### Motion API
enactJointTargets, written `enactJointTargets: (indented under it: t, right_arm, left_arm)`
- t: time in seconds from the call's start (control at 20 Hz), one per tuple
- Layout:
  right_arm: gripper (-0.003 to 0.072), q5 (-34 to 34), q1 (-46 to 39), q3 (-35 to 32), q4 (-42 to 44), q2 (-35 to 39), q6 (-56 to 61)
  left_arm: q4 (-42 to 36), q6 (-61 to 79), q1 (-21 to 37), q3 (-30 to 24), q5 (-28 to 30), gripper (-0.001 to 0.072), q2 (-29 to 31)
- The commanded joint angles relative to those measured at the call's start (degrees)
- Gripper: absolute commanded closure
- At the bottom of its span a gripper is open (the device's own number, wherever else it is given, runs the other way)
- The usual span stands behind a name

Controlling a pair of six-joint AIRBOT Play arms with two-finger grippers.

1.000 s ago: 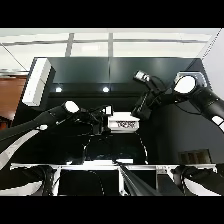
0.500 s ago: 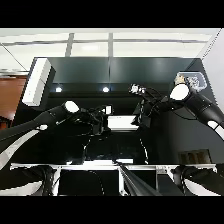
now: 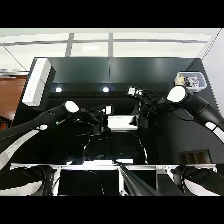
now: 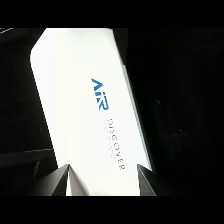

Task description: Fold the box and place the chain.

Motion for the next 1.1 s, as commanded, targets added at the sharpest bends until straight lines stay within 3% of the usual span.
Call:
enactJointTargets:
  t: [0.0,0.2,0.25,0.35,0.95,1.05]
  right_arm:
    - [0.0224,-0.59,0.17,0.00,-0.48,0.04,0.02]
    - [0.0224,-0.59,0.20,0.00,-1.70,0.04,0.04]
    - [0.0270,-0.61,0.20,0.00,-1.70,0.04,0.07]
    - [0.0451,-0.55,0.20,0.00,-1.44,0.04,0.07]
    - [0.0448,-1.81,1.57,-3.02,-1.36,0.00,0.13]
    - [0.0366,-1.86,1.57,-3.04,-1.31,0.00,0.09]
  left_arm:
    - [0.00,-0.02,-0.04,0.00,-0.04,0.0344,-0.04]
    - [0.00,-0.02,-0.04,0.00,-0.07,0.0344,-0.04]
    - [0.00,-0.02,-0.04,0.00,-0.07,0.0344,-0.04]
    - [0.00,-0.02,-0.04,0.00,-0.07,0.0344,-0.04]
    - [0.00,-0.02,-0.04,0.00,-0.07,0.0344,-0.04]
    - [0.00,-0.02,-0.04,0.00,-0.04,0.0344,-0.04]
